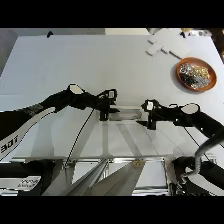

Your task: Fold the box and place the chain.

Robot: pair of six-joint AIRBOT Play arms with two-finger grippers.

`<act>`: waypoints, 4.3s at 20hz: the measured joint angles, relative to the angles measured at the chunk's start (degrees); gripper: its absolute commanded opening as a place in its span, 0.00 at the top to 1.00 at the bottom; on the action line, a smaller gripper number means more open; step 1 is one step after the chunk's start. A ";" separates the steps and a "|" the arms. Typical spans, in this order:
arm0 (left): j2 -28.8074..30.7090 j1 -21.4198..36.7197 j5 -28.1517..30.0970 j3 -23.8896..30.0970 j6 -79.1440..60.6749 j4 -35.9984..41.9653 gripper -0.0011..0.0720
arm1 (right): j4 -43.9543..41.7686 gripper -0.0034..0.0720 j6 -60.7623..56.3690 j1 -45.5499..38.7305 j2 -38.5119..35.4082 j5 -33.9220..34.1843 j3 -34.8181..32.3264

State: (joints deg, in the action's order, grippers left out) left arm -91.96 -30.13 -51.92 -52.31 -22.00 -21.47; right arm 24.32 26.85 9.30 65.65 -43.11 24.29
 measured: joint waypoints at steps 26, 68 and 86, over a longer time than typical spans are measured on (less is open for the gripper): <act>0.00 0.00 -0.04 0.00 -0.02 0.00 0.97 | -5.42 0.35 11.10 -0.02 8.17 -2.93 1.05; 0.00 0.00 -0.04 0.00 0.00 0.04 0.97 | -5.09 0.32 12.61 0.00 8.24 -2.73 1.05; 11.13 0.24 -1.14 0.02 13.97 -17.42 0.40 | -5.09 0.32 12.61 0.02 8.24 -2.67 1.09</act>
State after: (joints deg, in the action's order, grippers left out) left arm -80.84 -29.89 -53.06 -52.29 -8.03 -38.89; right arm 19.22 39.46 9.32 73.89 -45.78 25.39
